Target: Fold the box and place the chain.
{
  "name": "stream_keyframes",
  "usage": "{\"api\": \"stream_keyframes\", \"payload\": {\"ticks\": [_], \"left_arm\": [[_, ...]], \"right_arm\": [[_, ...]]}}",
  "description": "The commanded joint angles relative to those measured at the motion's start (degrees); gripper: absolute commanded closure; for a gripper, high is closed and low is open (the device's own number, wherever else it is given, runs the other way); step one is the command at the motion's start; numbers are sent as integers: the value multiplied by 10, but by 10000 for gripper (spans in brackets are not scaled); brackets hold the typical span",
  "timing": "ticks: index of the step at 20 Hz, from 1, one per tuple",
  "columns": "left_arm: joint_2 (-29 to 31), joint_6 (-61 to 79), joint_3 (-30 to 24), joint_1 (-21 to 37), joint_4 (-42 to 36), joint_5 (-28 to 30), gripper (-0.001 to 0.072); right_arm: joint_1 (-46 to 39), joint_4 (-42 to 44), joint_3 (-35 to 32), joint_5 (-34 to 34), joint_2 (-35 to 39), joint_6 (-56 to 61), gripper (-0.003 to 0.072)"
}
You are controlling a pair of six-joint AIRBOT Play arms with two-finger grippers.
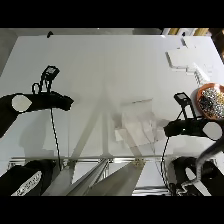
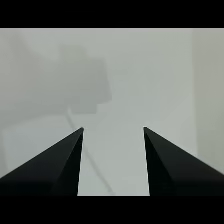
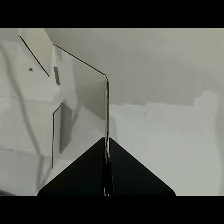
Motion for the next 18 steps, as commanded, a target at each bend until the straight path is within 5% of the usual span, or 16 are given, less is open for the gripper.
{"api": "stream_keyframes", "payload": {"ticks": [1, 7, 10, 12, 15, 18], "left_arm": [[0, 0, 0, 0, -29, 51, 293], [-9, 0, 0, -1, -92, 61, 296], [-48, 25, 0, -1, -179, -9, 294], [-95, 188, 0, -1, -334, -87, 252], [-171, 402, 2, -27, -537, -205, 297], [-238, 416, 54, -95, -529, -211, 291]], "right_arm": [[56, 13, -7, -50, 2, 8, 669], [57, 12, -7, -48, 2, 23, 669], [57, 13, -7, -46, 2, 23, 669], [57, 13, -7, -46, 2, 23, 669], [57, 13, -7, -46, 2, 23, 669], [57, 13, -7, -44, 2, 23, 669]]}}
